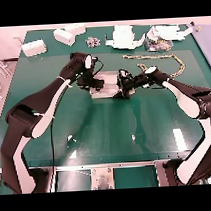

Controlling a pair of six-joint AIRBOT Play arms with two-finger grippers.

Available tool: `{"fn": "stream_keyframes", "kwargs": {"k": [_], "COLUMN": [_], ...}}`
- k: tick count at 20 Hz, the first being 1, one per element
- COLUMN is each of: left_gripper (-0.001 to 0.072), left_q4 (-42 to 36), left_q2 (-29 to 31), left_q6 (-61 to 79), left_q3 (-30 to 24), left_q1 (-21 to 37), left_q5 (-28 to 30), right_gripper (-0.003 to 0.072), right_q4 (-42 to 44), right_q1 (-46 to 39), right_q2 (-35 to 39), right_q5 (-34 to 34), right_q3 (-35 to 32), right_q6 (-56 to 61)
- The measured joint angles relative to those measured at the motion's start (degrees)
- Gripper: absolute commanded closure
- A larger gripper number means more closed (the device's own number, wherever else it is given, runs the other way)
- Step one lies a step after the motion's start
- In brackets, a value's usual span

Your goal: Fold the box and place the chain.

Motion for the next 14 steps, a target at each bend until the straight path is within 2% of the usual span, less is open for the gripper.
{"fn": "stream_keyframes", "kwargs": {"k": [3,5,14], "left_gripper": [0.0144,0.0258,0.0264], "left_q4": [-0.5,-0.7,-1.9], "left_q2": [0.0,0.0,-1.9], "left_q6": [0.5,0.6,0.7], "left_q3": [1.1,1.2,1.2], "left_q1": [0.4,0.5,0.6], "left_q5": [-1.8,-2.6,-2.3], "right_gripper": [0.0099,0.0098,0.0099], "right_q4": [0.0,0.0,0.0], "right_q1": [0.0,0.0,0.0], "right_q2": [0.0,0.0,0.0], "right_q5": [0.0,0.1,0.1], "right_q3": [0.0,0.0,0.0], "right_q6": [0.0,0.0,0.0]}}
